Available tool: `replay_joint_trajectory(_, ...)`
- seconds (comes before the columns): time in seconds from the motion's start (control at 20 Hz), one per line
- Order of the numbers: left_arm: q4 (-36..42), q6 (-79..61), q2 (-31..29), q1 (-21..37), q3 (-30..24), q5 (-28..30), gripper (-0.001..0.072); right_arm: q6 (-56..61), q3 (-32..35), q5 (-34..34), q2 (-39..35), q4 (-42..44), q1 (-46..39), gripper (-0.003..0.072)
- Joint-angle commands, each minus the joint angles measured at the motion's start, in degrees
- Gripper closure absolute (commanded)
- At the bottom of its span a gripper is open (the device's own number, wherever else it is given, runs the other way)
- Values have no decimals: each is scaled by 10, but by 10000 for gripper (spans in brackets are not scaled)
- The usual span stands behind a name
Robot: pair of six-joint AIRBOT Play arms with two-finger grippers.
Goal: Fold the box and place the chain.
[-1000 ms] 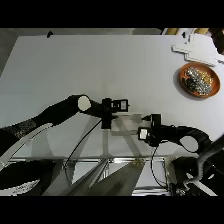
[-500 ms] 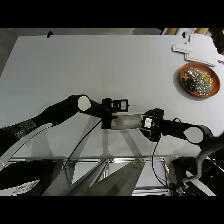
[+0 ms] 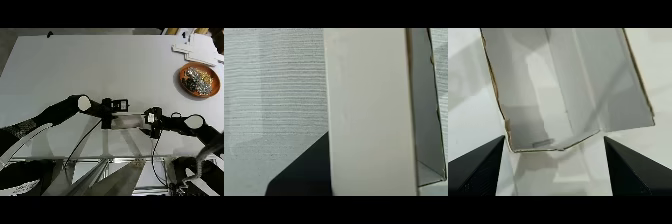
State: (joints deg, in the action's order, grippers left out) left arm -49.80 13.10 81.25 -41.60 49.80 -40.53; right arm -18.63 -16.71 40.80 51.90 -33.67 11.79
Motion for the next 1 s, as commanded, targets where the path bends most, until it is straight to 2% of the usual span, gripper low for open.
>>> replay_joint_trajectory(0.0,0,0,0,0,0,0,697,-60,-14,46,50,25,-36,-7)
replay_joint_trajectory(0.1,0,0,0,0,0,0,697,-95,-24,83,80,28,-41,-7)
replay_joint_trajectory(0.25,0,0,0,0,0,0,697,-145,-26,95,113,57,-40,-6)
replay_joint_trajectory(0.5,0,0,0,0,0,0,697,-142,-26,113,116,59,-40,5)
replay_joint_trajectory(0.95,0,0,0,0,0,0,697,-134,-26,87,161,72,-10,17)
